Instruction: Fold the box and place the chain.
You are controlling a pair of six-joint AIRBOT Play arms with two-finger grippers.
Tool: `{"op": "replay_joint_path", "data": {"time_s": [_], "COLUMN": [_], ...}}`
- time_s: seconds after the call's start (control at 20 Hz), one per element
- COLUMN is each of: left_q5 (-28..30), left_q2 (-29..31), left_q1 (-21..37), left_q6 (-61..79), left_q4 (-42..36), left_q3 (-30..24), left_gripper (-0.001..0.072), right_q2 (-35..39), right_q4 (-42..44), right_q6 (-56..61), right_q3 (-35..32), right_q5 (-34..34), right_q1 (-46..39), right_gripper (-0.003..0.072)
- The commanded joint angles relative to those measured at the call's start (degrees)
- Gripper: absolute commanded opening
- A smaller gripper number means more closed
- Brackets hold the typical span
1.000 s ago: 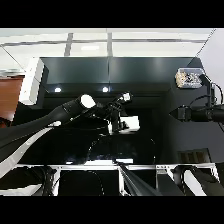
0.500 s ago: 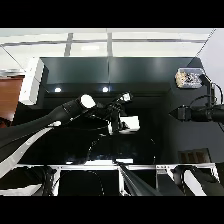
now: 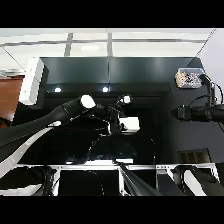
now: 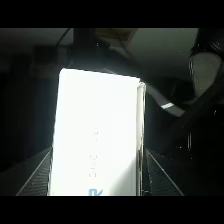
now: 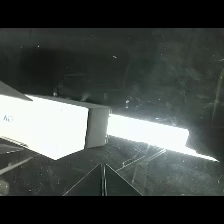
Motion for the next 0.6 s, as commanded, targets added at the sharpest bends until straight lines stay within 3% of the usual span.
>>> {"op": "replay_joint_path", "data": {"time_s": [0.0, 0.55], "left_q5": [-0.31, -0.48], "left_q2": [-0.02, -0.17], "left_q1": [-0.04, -0.09], "left_q6": [2.38, 2.78], "left_q4": [1.44, 4.04], "left_q3": [0.07, 0.07], "left_gripper": [0.0710, 0.0710], "right_q2": [0.02, 0.02], "right_q4": [0.02, 0.02], "right_q6": [0.07, 0.11], "right_q3": [-0.02, -0.02], "right_q5": [-0.26, -0.63], "right_q1": [-0.02, -0.02], "right_gripper": [0.0016, 0.0016]}}
